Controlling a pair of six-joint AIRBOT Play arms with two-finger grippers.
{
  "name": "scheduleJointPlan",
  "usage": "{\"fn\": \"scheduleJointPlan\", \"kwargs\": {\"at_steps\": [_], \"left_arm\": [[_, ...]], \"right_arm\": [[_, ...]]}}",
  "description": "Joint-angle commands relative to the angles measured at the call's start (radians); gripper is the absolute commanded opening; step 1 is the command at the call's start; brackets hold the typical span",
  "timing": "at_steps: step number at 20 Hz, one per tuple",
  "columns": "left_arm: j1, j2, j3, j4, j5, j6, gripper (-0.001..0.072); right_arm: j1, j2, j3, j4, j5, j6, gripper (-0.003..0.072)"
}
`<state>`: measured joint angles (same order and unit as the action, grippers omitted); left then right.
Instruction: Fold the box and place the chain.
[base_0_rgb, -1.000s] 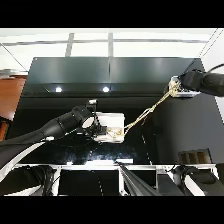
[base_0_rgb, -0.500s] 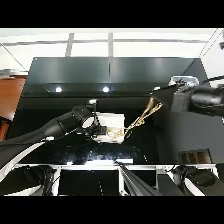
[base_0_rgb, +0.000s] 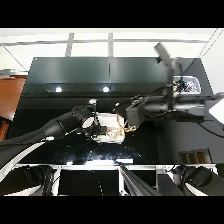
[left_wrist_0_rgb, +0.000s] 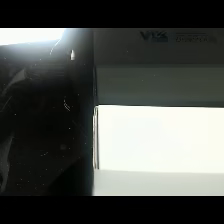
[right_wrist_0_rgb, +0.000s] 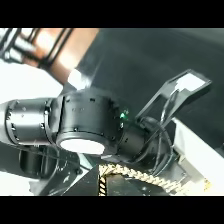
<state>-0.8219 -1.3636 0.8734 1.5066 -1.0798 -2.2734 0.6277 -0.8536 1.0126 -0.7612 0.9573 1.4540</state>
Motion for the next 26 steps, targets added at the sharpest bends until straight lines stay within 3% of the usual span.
{"fn": "scheduleJointPlan", "kwargs": {"at_steps": [1,6,11,13,14,17,20,23,26], "left_arm": [[-0.001,0.000,0.001,0.000,0.000,0.000,0.0032],[-0.001,0.000,0.001,0.000,0.001,0.000,0.0032],[-0.001,0.000,0.001,0.000,-0.003,0.000,0.0032],[-0.001,0.000,0.001,0.000,-0.003,0.000,0.0032],[0.000,0.000,0.001,0.001,-0.003,0.000,0.0032],[0.000,0.000,0.001,0.004,-0.002,0.000,0.0032],[0.000,0.000,0.001,0.003,0.001,0.000,0.0032],[0.000,0.000,0.001,0.003,0.001,0.000,0.0032],[0.000,0.000,0.001,0.003,0.001,0.000,0.0032]], "right_arm": [[0.068,-0.065,0.000,0.002,-0.015,0.000,0.0023],[0.085,-0.109,-0.012,-0.044,-0.025,-0.008,0.0023],[0.085,-0.133,-0.113,-0.121,-0.085,0.032,0.0051],[0.066,-0.135,-0.132,-0.185,-0.074,0.084,0.0598],[0.029,-0.128,-0.132,-0.220,-0.046,0.105,0.0670],[-0.158,-0.074,-0.132,-0.303,0.055,0.100,0.0669],[-0.328,-0.046,-0.143,-0.505,0.134,0.052,0.0670],[-0.376,-0.048,-0.260,-0.576,0.067,-0.147,0.0671],[-0.319,-0.049,-0.429,-0.502,-0.084,-0.485,0.0670]]}}
